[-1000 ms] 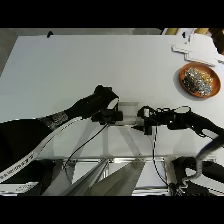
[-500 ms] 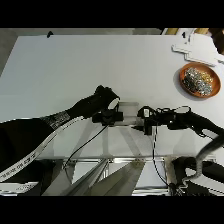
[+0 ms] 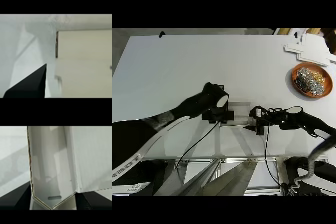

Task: Fold the box and place the chain.

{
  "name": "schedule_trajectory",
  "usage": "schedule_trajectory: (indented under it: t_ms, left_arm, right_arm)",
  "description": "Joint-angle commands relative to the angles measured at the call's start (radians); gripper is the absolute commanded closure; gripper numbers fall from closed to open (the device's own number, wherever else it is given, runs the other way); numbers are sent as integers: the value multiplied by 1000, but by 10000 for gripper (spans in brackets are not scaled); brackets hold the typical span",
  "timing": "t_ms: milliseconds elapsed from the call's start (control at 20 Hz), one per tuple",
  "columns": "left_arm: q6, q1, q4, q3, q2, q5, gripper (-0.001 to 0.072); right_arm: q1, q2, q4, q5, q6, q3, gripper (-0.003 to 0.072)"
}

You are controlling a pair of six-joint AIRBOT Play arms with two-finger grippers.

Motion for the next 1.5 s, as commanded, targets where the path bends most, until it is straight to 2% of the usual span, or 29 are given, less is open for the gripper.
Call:
schedule_trajectory:
  t_ms: [0, 150, 200, 250, 300, 400, 450, 500, 600, 650, 750, 850, 950, 1000, 1100, 1150, 1200, 1450]
  left_arm:
    - [232, 39, -3, 0, 84, -75, 424]
    - [425, 108, 8, -14, 179, -73, 419]
    - [496, 137, 5, -21, 213, -61, 378]
    - [589, 164, -7, -34, 243, -60, 234]
    - [704, 198, -21, -59, 274, -59, 122]
    - [1025, 280, -43, -147, 332, -1, 97]
    - [1209, 328, -62, -206, 356, 79, 62]
    - [1388, 383, -98, -276, 375, 170, 62]
    - [1732, 484, -246, -401, 378, 345, 67]
    - [1910, 525, -343, -451, 366, 397, 79]
    - [2320, 576, -519, -512, 324, 412, 83]
    - [2578, 583, -716, -521, 259, 391, 82]
    - [2682, 562, -880, -521, 202, 354, 81]
    - [2707, 545, -903, -521, 180, 343, 81]
    - [2719, 510, -904, -522, 151, 344, 71]
    - [2719, 496, -904, -522, 143, 342, 31]
    - [2719, 482, -905, -524, 141, 343, 22]
    - [2785, 452, -932, -607, 157, 384, 19]
  right_arm:
    - [0, 0, -1, 0, 0, 0, 268]
    - [0, 0, -1, -1, 0, 0, 268]
    - [0, 0, -1, -1, 0, 0, 268]
    - [0, 0, -1, -1, 0, 0, 268]
    - [0, 0, -1, -1, 0, 0, 268]
    - [0, 0, -1, -1, 0, 0, 268]
    - [0, 0, -1, 0, 0, 0, 268]
    - [0, 0, -1, 0, 0, 0, 268]
    - [0, 0, -1, -1, 0, 0, 268]
    - [0, 0, -1, -1, 0, 0, 268]
    - [0, 0, -1, 0, 0, 0, 268]
    - [0, 0, -1, 0, 0, 0, 268]
    - [0, 0, -1, -1, 0, 0, 268]
    - [0, 0, -1, 0, 0, 0, 268]
    - [0, 0, -1, -1, 0, 0, 268]
    - [0, 0, -1, -1, 0, 0, 268]
    - [0, 0, -1, -1, 0, 0, 268]
    - [0, 0, -1, -1, 0, 0, 268]
